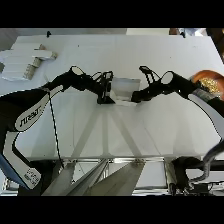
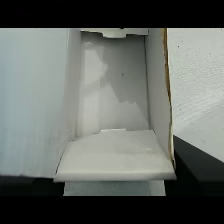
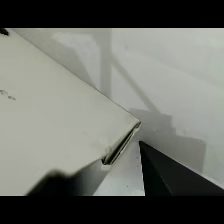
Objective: Fold the box and place the chain.
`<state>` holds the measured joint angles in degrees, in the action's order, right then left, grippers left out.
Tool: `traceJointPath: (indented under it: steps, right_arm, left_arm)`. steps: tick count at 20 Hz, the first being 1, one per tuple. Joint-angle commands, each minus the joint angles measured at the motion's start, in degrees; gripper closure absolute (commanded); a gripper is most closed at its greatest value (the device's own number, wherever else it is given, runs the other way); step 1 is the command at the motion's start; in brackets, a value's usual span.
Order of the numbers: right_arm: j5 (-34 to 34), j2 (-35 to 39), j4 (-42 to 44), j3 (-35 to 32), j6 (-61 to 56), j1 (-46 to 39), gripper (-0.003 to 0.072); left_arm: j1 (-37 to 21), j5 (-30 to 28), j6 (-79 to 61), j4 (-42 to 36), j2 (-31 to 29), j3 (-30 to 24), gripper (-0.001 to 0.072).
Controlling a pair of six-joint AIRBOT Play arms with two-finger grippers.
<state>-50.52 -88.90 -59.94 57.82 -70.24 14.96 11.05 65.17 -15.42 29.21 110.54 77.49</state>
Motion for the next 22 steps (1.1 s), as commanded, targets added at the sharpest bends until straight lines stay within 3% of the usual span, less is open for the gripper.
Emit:
traceJointPath:
  steps: [1,6,12,14,16,17,22]
  right_arm:
    - [1.84,1.46,-8.35,0.74,-11.06,2.29,0.0260]
    - [2.01,1.46,-14.40,2.34,-22.25,6.38,0.0333]
    - [1.92,1.42,-26.82,4.74,-41.11,12.17,0.0364]
    - [1.81,1.38,-27.76,5.73,-44.96,13.77,0.0509]
    - [0.98,1.31,-30.03,5.86,-45.77,15.43,0.0585]
    - [-0.44,1.20,-31.61,5.86,-47.52,16.06,0.0672]
    - [-3.89,0.81,-36.11,5.88,-55.56,16.74,0.0673]
  left_arm:
    - [-0.07,0.04,0.02,-0.04,-0.04,0.02,0.0355]
    - [-0.07,0.02,0.04,-0.02,-0.04,0.02,0.0355]
    - [-0.07,0.02,0.04,-0.04,-0.04,0.02,0.0355]
    - [-0.07,0.02,0.04,-0.02,-0.04,0.02,0.0355]
    - [-0.07,0.04,0.04,-0.04,-0.04,0.02,0.0355]
    - [-0.07,0.02,0.04,-0.04,-0.04,0.02,0.0355]
    - [-0.07,0.02,0.07,-0.04,-0.04,0.02,0.0355]
